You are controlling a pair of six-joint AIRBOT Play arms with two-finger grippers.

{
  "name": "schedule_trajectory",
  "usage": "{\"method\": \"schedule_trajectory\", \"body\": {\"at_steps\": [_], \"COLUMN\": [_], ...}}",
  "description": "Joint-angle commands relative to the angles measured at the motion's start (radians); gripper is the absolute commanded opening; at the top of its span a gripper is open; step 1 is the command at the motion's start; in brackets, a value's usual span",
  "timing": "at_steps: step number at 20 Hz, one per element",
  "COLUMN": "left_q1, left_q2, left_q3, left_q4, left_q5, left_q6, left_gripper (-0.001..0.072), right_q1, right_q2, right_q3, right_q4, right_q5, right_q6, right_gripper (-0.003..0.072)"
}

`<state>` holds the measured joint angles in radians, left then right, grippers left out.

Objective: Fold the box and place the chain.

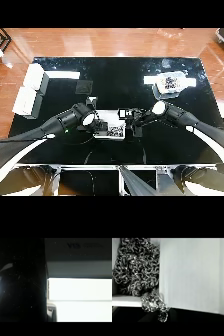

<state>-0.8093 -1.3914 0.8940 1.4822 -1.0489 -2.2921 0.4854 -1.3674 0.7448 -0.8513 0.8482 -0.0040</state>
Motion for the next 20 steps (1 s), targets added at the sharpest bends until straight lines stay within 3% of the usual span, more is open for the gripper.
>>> {"method": "schedule_trajectory", "body": {"at_steps": [1, 2, 3, 8, 14, 17, 20], "left_q1": [0.0, 0.0, 0.0, 0.0, 0.0, 0.0, 0.0], "left_q2": [0.0, 0.0, 0.0, 0.0, 0.0, 0.0, 0.0], "left_q3": [0.0, 0.0, 0.0, 0.0, 0.0, 0.0, 0.0], "left_q4": [0.0, 0.0, 0.0, 0.0, 0.0, 0.0, 0.0], "left_q5": [0.0, 0.0, 0.0, 0.001, 0.0, 0.001, 0.001], "left_q6": [0.0, 0.0, 0.0, 0.0, 0.0, 0.0, 0.0], "left_gripper": [0.002, 0.002, 0.002, 0.002, 0.002, 0.0019, 0.002], "right_q1": [0.001, 0.001, 0.0, -0.032, -0.052, -0.05, -0.01], "right_q2": [0.004, 0.008, 0.018, 0.106, 0.307, 0.363, 0.363], "right_q3": [0.0, 0.0, 0.0, 0.0, 0.01, 0.045, 0.048], "right_q4": [0.001, 0.001, -0.002, -0.046, -0.027, 0.132, 0.377], "right_q5": [0.012, 0.012, 0.012, 0.04, 0.141, 0.198, 0.127], "right_q6": [0.002, 0.005, 0.01, 0.167, 0.448, 0.539, 0.557], "right_gripper": [0.0118, 0.0117, 0.0015, 0.0023, 0.0022, 0.0022, 0.0023]}}
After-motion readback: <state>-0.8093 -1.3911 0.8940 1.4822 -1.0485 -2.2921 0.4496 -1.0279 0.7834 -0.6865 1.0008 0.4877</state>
